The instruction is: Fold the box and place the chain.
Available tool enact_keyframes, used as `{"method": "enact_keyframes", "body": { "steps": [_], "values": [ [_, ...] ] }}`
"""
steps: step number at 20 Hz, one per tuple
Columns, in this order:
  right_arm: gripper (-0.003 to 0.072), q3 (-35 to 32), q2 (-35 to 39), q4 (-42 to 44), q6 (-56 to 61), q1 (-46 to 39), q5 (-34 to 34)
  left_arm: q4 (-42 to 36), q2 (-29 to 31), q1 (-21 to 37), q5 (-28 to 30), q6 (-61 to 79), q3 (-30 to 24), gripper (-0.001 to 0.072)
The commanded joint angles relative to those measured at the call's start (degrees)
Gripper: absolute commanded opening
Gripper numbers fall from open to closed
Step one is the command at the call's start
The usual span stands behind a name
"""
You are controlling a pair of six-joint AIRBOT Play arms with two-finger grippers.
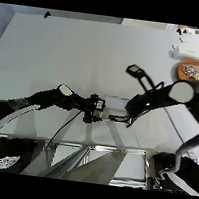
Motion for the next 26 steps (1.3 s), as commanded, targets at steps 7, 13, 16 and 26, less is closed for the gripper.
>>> {"method": "enact_keyframes", "body": {
  "steps": [7,13,16,26],
  "values": [
    [0.0120,-2.54,-0.22,-15.23,5.46,-12.66,-1.66,0.02,-0.02,0.02,0.00,0.02,-0.02,0.0011],
    [0.0277,-6.60,-10.10,-15.45,3.72,-12.94,-6.97,0.02,-0.02,0.02,0.00,0.02,-0.02,0.0011],
    [0.0276,-6.60,-14.05,-16.70,3.72,-12.94,-6.95,0.02,-0.02,0.02,0.00,0.02,-0.02,0.0011],
    [0.0219,-6.62,-20.04,-17.55,3.74,-12.94,-9.88,0.02,-0.02,0.02,0.00,0.02,-0.02,0.0011]
  ]
}}
